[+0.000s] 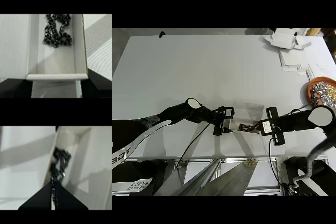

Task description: Fold the box and place the chain.

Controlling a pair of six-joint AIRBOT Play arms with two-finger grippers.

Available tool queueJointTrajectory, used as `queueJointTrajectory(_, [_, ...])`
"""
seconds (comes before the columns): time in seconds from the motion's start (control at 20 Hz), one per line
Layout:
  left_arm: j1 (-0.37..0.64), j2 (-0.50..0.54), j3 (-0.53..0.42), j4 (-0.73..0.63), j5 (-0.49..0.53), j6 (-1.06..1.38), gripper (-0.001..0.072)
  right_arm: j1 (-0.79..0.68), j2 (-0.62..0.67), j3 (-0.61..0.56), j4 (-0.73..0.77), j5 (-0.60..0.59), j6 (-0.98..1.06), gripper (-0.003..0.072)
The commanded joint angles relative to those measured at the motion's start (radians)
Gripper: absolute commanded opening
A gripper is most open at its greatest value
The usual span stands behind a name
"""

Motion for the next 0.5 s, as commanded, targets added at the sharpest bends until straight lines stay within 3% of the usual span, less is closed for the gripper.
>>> queueJointTrajectory(0.0, [0.0, 0.001, 0.0, 0.0, 0.0, 0.0, 0.0273, 0.118, 0.023, 0.001, 0.109, -0.142, 0.032, 0.0011])
queueJointTrajectory(0.2, [0.0, 0.001, 0.0, 0.0, 0.0, 0.0, 0.0273, 0.266, -0.054, 0.001, 0.167, -0.434, 0.053, 0.0011])
queueJointTrajectory(0.45, [0.0, 0.001, 0.0, 0.0, 0.0, 0.0, 0.0273, 0.306, -0.199, 0.001, 0.158, -0.503, 0.16, 0.0011])
